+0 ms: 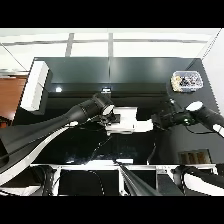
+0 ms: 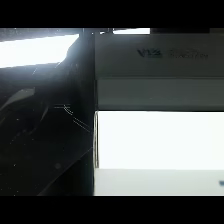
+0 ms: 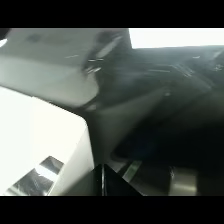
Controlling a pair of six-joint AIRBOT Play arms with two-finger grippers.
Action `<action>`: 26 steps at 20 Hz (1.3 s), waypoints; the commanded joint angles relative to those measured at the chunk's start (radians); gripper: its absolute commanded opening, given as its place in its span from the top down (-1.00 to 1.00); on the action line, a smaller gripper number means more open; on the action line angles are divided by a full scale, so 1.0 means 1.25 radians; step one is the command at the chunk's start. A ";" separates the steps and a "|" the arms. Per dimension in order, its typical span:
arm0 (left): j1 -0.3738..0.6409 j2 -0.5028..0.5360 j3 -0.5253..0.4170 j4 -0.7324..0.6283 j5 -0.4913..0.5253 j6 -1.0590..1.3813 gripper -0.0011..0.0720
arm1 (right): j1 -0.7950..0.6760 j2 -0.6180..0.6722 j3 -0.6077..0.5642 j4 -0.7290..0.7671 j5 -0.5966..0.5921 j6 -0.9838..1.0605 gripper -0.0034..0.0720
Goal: Fold the box and place the chain.
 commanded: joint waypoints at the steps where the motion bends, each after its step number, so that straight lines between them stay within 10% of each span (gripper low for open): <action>1: 0.001 0.000 0.001 0.000 0.001 0.000 0.90 | 0.051 -0.023 0.030 0.064 0.011 -0.101 0.84; 2: 0.001 0.000 0.001 0.000 0.001 0.000 0.90 | 0.043 -0.022 0.052 0.061 0.036 -0.109 0.59; 4: 0.001 0.000 0.001 0.000 0.001 0.000 0.90 | 0.019 -0.021 0.107 0.049 0.116 -0.110 -0.92; 11: 0.001 0.000 0.001 0.000 0.001 0.000 0.90 | 0.058 -0.021 0.177 0.011 0.191 -0.046 -0.81; 16: 0.001 0.000 0.001 0.000 0.004 0.000 0.90 | 0.148 -0.021 0.177 -0.005 0.097 0.064 -0.25; 26: 0.001 0.000 0.001 0.000 0.005 0.000 0.90 | 0.329 -0.021 0.178 -0.176 -0.085 0.327 -0.25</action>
